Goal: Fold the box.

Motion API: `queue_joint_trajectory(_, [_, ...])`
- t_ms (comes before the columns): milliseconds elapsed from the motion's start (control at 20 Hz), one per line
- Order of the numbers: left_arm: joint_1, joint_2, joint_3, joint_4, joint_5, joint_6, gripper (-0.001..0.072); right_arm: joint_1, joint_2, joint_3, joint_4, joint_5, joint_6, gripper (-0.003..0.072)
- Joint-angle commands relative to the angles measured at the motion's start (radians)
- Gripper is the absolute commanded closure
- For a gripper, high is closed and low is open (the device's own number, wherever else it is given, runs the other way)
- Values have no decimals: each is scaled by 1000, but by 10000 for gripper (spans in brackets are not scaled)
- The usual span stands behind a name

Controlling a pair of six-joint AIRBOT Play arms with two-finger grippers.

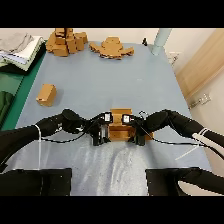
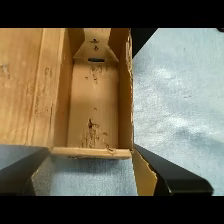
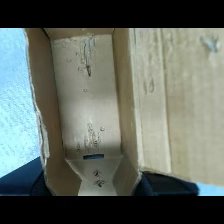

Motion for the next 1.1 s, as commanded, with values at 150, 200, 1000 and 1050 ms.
queue_joint_trajectory(150, [-31, -22, 27, 63, 26, -62, 9, 1, 0, 1, 0, 0, 0, 94])
queue_joint_trajectory(200, [-36, -25, 32, 73, 31, -74, 10, 1, 0, 0, 0, 0, 0, 94])
queue_joint_trajectory(1000, [-60, -58, 74, 182, 36, -190, 187, 1, 0, 0, 0, 0, 0, 94])
queue_joint_trajectory(1050, [-60, -58, 74, 181, 36, -189, 187, 1, 0, 0, 0, 0, 0, 94])
